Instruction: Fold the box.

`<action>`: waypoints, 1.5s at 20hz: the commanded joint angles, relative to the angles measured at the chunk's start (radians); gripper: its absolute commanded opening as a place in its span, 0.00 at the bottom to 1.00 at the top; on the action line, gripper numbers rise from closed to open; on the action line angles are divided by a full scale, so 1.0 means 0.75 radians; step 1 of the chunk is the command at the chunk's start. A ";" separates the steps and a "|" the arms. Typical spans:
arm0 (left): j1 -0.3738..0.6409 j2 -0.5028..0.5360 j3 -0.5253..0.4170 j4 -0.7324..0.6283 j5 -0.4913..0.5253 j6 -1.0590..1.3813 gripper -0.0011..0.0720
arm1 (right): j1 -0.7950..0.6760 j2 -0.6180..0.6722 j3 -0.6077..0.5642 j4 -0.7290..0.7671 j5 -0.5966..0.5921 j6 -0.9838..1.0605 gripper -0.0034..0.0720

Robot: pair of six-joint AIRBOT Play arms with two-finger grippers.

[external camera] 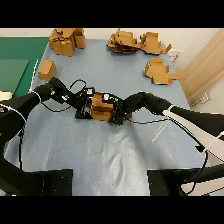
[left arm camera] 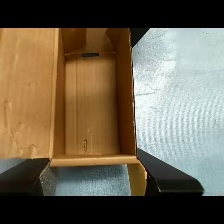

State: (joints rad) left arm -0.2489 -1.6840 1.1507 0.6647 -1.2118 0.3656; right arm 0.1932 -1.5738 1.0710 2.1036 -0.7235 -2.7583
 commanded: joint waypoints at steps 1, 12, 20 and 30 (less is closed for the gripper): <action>-0.001 -0.001 -0.001 0.001 -0.010 0.003 0.56 | -0.003 0.024 0.003 -0.048 -0.023 0.066 0.87; -0.001 -0.001 -0.001 0.015 0.001 0.002 0.56 | -0.017 0.096 0.003 -0.301 -0.105 0.357 0.94; -0.001 -0.001 -0.001 0.016 0.001 0.000 0.56 | -0.026 0.319 0.003 -0.234 -0.214 0.388 0.94; -0.001 -0.001 0.000 0.016 0.001 0.000 0.56 | -0.025 0.238 0.057 0.320 -0.036 0.357 0.05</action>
State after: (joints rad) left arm -0.2501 -1.6840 1.1500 0.6769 -1.2121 0.3660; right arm 0.1741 -1.3350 1.0863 2.2215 -0.8116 -2.4622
